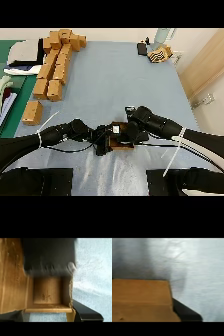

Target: Fold the box.

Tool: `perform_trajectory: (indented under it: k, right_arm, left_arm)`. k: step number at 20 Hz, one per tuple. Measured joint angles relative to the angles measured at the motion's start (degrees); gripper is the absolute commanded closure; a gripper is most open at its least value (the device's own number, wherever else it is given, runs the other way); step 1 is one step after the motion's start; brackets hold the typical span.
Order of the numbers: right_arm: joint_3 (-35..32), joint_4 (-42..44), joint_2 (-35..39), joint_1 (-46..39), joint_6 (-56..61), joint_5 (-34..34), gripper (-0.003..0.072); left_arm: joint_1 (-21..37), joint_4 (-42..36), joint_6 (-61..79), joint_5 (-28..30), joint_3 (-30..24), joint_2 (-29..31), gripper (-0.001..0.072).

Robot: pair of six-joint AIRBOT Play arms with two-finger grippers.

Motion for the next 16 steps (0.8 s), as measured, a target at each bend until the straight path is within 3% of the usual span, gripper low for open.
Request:
perform_trajectory:
  k: [10, 13, 14, 15, 16]
  right_arm:
    - [0.83, -3.78, 10.45, -2.08, -1.44, -8.68, 0.0318]
    - [0.74, -7.1, 13.66, -5.6, -4.37, -13.6, 0.0483]
    - [0.46, -9.49, 14.1, -7.72, -6.36, -14.88, 0.0611]
    - [0.04, -11.63, 14.01, -10.54, -8.96, -15.37, 0.0684]
    - [-0.31, -13.07, 13.2, -13.81, -11.72, -14.99, 0.0685]
  left_arm:
    - [0.0, -0.13, -0.09, 0.04, 0.0, 0.0, 0.0248]
    - [0.0, -0.13, -0.09, 0.04, 0.0, 0.0, 0.0247]
    - [0.0, -0.13, -0.09, 0.04, 0.0, 0.0, 0.0247]
    - [0.0, -0.13, -0.09, 0.02, 0.0, 0.0, 0.0248]
    - [0.0, -0.13, -0.09, 0.04, 0.0, 0.0, 0.0248]
